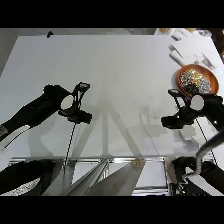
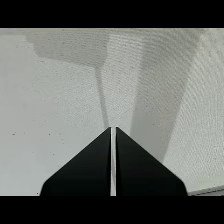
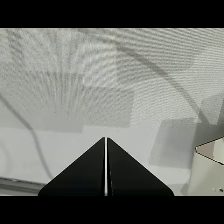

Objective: Fold the box and place the chain.

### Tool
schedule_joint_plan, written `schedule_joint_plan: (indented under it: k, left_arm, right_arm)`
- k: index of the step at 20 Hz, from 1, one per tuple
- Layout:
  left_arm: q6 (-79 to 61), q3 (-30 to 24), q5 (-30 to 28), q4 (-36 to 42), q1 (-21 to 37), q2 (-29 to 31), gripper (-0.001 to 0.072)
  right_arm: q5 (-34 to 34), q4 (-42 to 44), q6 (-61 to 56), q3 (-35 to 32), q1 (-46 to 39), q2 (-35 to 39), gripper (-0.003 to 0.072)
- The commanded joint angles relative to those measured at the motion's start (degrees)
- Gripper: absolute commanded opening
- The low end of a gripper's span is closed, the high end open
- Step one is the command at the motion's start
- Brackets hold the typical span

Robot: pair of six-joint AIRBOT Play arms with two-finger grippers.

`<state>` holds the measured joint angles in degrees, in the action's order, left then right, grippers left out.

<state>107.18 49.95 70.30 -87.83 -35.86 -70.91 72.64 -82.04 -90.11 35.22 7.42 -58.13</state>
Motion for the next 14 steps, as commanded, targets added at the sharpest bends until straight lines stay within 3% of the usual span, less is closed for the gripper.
schedule_joint_plan:
  k: [1,4,7,11,14]
  left_arm:
    - [-0.02,-0.02,0.0,-0.02,0.04,0.02,0.0034]
    - [-0.02,-0.02,0.0,-0.02,0.04,0.02,0.0034]
    - [-0.02,-0.02,0.0,-0.02,0.04,0.02,0.0034]
    - [-0.02,-0.02,0.0,-0.04,0.04,0.02,0.0034]
    - [-0.02,-0.02,0.0,-0.02,0.04,0.02,0.0034]
  right_arm:
    - [-1.81,0.02,0.35,0.0,-0.04,0.02,0.002]
    - [-8.11,-3.15,0.61,0.0,-0.04,0.04,0.0021]
    - [-9.75,-4.04,1.77,0.07,-0.04,0.04,0.0021]
    - [-7.8,-19.41,-0.33,8.41,-2.64,0.04,0.0021]
    - [-6.32,-30.38,0.02,14.25,-11.89,0.04,0.0025]
